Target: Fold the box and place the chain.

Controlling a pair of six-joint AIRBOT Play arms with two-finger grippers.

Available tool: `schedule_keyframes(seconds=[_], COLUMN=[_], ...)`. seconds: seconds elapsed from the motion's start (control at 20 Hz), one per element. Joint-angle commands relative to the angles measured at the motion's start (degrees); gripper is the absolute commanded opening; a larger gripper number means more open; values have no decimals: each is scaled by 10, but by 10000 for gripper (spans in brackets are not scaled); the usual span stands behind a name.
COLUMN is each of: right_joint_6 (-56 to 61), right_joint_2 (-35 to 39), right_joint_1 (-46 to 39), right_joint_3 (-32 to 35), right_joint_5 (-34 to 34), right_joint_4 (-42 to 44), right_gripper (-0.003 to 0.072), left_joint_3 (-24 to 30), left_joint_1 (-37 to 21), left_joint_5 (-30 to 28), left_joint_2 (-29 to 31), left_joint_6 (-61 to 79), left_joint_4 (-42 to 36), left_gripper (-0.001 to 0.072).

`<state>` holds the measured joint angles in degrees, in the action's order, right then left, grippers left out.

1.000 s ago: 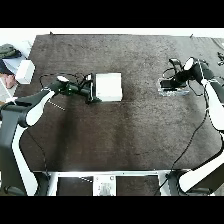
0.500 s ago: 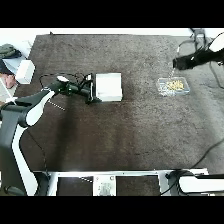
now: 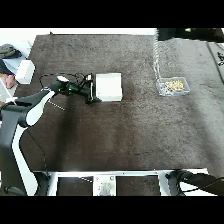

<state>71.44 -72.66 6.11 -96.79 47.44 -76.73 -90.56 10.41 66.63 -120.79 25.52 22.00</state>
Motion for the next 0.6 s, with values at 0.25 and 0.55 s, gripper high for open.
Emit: schedule_keyframes(seconds=[0.25, 0.55], right_joint_6=[-10, -7], right_joint_2=[-64, -141], right_joint_1=[145, 187], right_joint_3=[-2, -1], right_joint_5=[-63, -40], right_joint_4=[3, 21], right_gripper=[-17, -17], left_joint_3=[0, 0], left_joint_1=[0, 0], left_joint_5=[0, 0], left_joint_2=[0, 0], left_joint_6=[0, 0], left_joint_4=[0, 0], left_gripper=[407, 407])
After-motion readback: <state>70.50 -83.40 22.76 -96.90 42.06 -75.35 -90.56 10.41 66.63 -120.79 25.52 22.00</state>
